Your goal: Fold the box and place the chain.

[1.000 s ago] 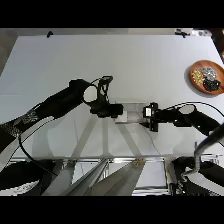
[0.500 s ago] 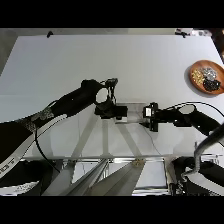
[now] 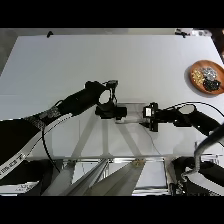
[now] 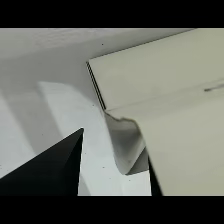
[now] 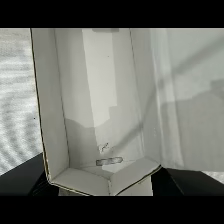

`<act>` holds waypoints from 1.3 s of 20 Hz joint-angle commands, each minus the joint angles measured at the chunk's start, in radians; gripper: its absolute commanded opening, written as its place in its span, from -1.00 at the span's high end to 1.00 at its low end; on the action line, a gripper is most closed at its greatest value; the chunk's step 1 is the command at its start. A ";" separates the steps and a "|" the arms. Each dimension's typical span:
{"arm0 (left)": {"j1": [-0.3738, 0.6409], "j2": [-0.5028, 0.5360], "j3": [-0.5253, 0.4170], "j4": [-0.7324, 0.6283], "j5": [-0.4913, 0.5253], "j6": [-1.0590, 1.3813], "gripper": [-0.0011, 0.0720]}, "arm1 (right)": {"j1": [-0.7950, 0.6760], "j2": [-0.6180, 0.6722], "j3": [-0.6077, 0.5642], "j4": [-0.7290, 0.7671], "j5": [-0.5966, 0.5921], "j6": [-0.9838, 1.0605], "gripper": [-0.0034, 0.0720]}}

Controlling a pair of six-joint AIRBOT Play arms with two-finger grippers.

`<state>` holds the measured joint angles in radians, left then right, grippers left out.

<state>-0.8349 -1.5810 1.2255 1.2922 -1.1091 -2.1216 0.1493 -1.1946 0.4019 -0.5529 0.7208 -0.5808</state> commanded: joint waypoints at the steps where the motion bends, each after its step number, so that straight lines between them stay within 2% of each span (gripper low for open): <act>1: 0.000 -0.010 0.001 0.019 0.006 0.000 -0.10 | 0.000 0.000 0.000 0.000 0.000 0.000 -0.31; 6: -0.003 -0.037 0.001 0.019 0.025 -0.019 -0.10 | 0.000 0.000 0.000 0.000 0.000 0.000 -0.31; 10: -0.006 -0.042 0.001 0.018 0.067 -0.034 0.27 | 0.000 0.000 0.000 0.000 0.000 0.000 -0.31; 13: -0.022 -0.044 0.001 0.026 0.103 -0.034 0.28 | 0.000 0.000 0.000 0.000 0.000 0.000 -0.31; 16: -0.034 -0.057 0.000 0.034 0.083 -0.038 0.28 | 0.000 0.000 0.000 0.000 0.000 0.000 -0.31; 18: -0.045 -0.064 0.000 0.056 0.050 -0.064 0.42 | 0.000 0.000 0.000 0.000 0.000 0.000 -0.31; 21: -0.046 -0.068 0.000 0.097 0.013 -0.113 0.44 | 0.000 0.000 0.000 0.000 0.000 0.000 -0.31; 23: -0.048 -0.068 0.000 0.095 0.013 -0.124 0.85 | 0.000 0.000 0.000 0.000 0.000 0.000 -0.31; 24: -0.052 -0.068 0.000 0.097 0.018 -0.124 0.95 | 0.000 0.000 0.000 0.000 0.000 0.000 -0.31; 26: -0.055 -0.068 0.000 0.097 0.027 -0.130 0.95 | 0.000 0.000 0.000 0.000 0.000 0.000 -0.31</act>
<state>-0.8845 -1.6474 1.2266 1.3777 -1.0805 -2.2360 0.1497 -1.1950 0.4019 -0.5522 0.7269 -0.5800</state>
